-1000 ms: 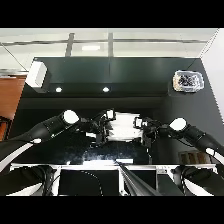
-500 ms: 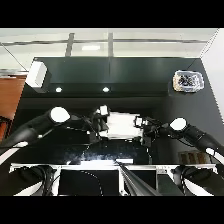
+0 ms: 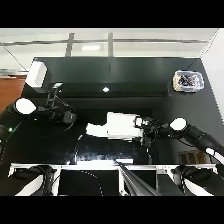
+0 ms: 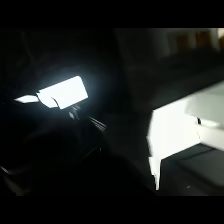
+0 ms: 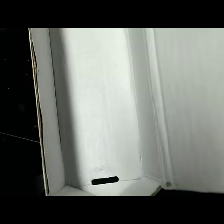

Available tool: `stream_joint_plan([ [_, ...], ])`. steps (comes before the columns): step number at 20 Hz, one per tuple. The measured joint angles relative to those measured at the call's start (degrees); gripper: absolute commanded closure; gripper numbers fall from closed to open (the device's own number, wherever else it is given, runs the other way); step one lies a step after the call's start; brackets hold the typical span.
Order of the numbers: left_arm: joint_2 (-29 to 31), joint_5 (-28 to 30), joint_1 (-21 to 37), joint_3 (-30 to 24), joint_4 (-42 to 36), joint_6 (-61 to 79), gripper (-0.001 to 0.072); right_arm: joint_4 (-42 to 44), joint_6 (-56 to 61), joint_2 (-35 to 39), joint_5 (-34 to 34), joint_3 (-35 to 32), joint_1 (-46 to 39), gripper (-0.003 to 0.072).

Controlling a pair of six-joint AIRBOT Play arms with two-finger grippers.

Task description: Fold the box and place the chain.

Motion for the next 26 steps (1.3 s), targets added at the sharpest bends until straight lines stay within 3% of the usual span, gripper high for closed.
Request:
stream_joint_plan([
  [5,-9.3,-7.4,4.6,-1.9,-8.3,-5.4,0.0689,0.0,0.0,0.0,0.0,0.0,0.0,0.0591],
  [11,-18.6,-5.9,-1.3,-2.4,-21.0,-1.3,0.0689,0.0,-0.1,0.0,0.0,0.0,0.0,0.0591],
  [19,-20.8,-5.7,-5.2,-2.4,-32.8,12.2,0.0685,0.0,-0.1,0.0,0.0,0.0,0.0,0.0592],
  [26,-20.9,-7.3,-3.5,-2.4,-30.1,14.1,0.0691,0.0,-0.1,0.0,0.0,0.0,0.0,0.0591],
])
